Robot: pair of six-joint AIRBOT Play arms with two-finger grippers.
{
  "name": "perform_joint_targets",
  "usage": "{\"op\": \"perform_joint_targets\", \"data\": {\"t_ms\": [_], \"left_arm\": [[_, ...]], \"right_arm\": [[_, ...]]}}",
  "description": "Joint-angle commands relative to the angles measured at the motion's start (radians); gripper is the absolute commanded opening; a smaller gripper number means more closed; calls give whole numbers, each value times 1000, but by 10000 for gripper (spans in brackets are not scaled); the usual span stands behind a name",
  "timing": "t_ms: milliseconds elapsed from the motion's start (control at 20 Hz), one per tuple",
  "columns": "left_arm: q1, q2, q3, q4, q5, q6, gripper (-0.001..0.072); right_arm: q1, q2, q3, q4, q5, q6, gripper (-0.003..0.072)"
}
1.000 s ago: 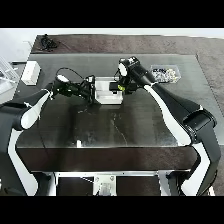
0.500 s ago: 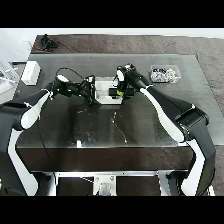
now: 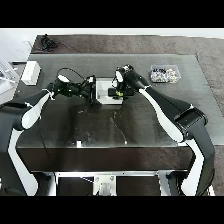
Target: Fold the box and place the chain.
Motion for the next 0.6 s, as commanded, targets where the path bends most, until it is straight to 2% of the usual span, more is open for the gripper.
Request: {"op": "perform_joint_targets", "data": {"t_ms": [0, 50, 550], "left_arm": [[1, 1, 0, 3, -3, 1, 530], [1, 1, 0, 3, -3, 1, 530], [1, 1, 0, 3, -3, 1, 529]], "right_arm": [[-2, -1, 6, -26, 6, 4, 486], [-2, -1, 13, -26, 6, 4, 536], [-8, 0, 86, -9, 28, -34, 535]]}}
